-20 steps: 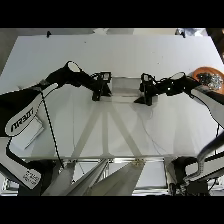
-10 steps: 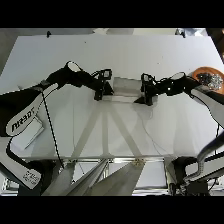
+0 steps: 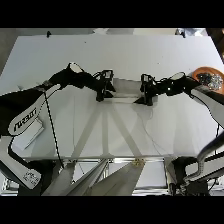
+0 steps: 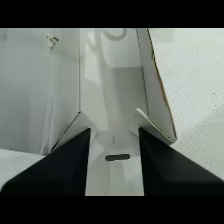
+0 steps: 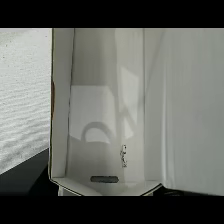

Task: Fold the box and place the chain.

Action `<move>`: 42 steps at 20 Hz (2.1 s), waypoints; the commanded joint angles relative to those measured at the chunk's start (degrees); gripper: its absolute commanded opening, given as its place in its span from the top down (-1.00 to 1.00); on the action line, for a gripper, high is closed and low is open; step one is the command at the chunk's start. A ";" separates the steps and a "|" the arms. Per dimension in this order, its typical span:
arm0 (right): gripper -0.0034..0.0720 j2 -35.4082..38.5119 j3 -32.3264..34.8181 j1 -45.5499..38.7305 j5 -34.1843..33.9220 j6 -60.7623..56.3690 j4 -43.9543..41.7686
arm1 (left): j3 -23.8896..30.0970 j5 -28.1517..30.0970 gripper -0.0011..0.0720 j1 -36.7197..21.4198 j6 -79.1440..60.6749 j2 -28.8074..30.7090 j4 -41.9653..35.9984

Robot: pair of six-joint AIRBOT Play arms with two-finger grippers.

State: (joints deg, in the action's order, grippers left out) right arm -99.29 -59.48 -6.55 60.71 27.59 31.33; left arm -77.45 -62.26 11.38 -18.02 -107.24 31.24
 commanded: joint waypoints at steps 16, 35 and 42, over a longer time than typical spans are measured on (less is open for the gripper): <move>0.28 0.00 -0.02 0.00 -0.07 -0.15 -0.11 | 0.00 -0.52 0.62 -0.04 1.90 -0.07 0.17; 0.28 0.00 -0.02 0.00 -0.07 -0.15 -0.11 | 2.54 -3.93 0.94 -11.80 40.09 13.62 18.51; 0.28 0.00 -0.02 0.00 -0.07 -0.15 -0.11 | 9.18 2.12 0.94 -13.44 70.16 13.57 29.24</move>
State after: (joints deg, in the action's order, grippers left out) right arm -99.29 -59.46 -6.55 60.64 27.44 31.24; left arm -70.32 -62.65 -1.76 37.67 -93.80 55.86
